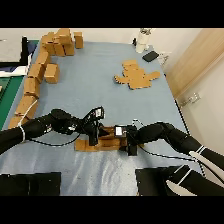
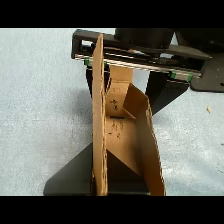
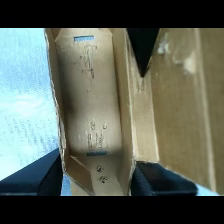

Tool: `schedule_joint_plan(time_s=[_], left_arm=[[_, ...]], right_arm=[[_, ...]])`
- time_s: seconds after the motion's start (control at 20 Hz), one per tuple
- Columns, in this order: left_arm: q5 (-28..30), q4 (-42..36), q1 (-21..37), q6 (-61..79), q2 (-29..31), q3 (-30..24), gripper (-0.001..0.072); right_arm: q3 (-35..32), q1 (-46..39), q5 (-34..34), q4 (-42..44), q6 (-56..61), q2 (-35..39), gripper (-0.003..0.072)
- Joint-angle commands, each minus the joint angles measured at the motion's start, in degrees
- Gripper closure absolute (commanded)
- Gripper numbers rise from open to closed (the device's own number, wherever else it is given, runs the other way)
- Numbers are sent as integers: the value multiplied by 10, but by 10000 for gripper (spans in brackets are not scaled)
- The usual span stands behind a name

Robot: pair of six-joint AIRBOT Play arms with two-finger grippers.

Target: Fold the box.

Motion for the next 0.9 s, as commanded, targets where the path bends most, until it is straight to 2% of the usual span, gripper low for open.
schedule_joint_plan(time_s=[0.0,0.4,0.45,0.5,0.55,0.7,0.75,0.85], left_arm=[[0,-2,0,0,0,0,697],[1,-5,0,-3,-1,0,693],[1,-4,1,-12,0,0,658],[3,-5,1,-20,0,0,398],[12,-5,1,-49,0,0,283],[15,19,11,-127,24,0,277],[15,45,19,-159,40,0,276],[-4,152,42,-265,78,0,276]], right_arm=[[0,1,1,0,0,0,176],[0,1,1,0,0,0,176],[0,1,1,0,0,0,176],[0,1,1,0,0,0,176],[0,1,1,0,0,0,177],[0,1,1,0,0,0,177],[0,1,1,-1,0,0,176],[0,1,1,-1,0,0,176]])
